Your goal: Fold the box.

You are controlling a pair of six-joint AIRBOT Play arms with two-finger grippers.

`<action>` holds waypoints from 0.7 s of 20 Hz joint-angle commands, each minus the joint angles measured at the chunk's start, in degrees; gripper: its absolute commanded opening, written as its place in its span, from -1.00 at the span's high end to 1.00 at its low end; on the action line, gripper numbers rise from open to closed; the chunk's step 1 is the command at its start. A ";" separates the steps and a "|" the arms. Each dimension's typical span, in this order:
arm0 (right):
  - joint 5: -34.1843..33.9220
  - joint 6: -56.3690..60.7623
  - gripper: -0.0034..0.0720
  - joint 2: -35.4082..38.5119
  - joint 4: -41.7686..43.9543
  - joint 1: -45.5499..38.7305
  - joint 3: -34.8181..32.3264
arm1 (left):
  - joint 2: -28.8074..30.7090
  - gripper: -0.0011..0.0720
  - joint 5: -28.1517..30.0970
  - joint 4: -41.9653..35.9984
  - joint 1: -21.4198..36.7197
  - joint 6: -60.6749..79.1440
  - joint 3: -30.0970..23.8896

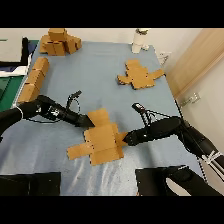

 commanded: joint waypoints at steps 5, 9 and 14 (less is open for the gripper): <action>-0.28 0.90 0.91 -1.51 -0.15 0.07 -0.04 | -1.16 0.01 -8.50 -7.72 -1.75 8.02 3.21; -0.17 0.87 0.91 -1.62 -0.22 0.07 -0.04 | -1.20 0.59 -9.86 -4.31 -1.77 8.13 3.28; 0.68 1.11 0.91 -1.62 -0.22 0.07 -0.04 | -1.46 -0.07 -10.91 -2.38 -1.75 7.96 3.28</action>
